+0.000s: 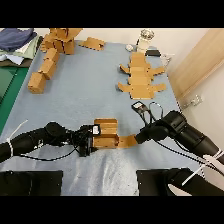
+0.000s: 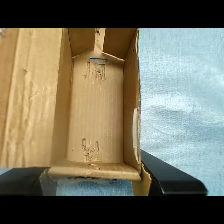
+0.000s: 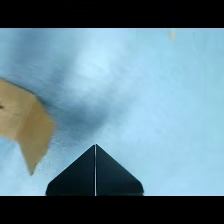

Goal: Fold the box.

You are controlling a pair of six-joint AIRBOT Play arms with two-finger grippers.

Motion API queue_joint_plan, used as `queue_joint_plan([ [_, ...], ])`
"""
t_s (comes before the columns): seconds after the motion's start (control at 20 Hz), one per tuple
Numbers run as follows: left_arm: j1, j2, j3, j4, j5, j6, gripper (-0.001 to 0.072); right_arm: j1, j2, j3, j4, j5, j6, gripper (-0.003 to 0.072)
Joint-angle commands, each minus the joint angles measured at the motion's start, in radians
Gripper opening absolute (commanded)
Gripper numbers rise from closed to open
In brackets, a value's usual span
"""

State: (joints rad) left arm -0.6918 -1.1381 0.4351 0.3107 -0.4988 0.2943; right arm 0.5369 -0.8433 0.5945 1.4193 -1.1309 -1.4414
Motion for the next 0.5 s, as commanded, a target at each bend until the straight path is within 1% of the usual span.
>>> queue_joint_plan([
  [0.0,0.000,-0.001,0.000,0.001,0.000,0.001,0.0596,-0.068,-0.013,-0.050,0.152,0.057,0.106,0.0001],
  [0.15,0.000,-0.001,0.000,0.001,0.000,0.001,0.0596,-0.068,-0.049,-0.092,0.376,0.184,0.037,0.0001],
  [0.2,0.000,-0.001,0.000,0.000,0.000,0.001,0.0596,-0.067,-0.066,-0.105,0.427,0.223,0.004,0.0000],
  [0.3,0.000,-0.001,0.000,0.001,0.000,0.001,0.0596,-0.067,-0.090,-0.117,0.490,0.285,-0.022,0.0000],
  [0.45,0.000,-0.001,0.000,0.000,0.000,0.001,0.0596,-0.067,-0.090,-0.116,0.543,0.291,-0.046,0.0000],
])
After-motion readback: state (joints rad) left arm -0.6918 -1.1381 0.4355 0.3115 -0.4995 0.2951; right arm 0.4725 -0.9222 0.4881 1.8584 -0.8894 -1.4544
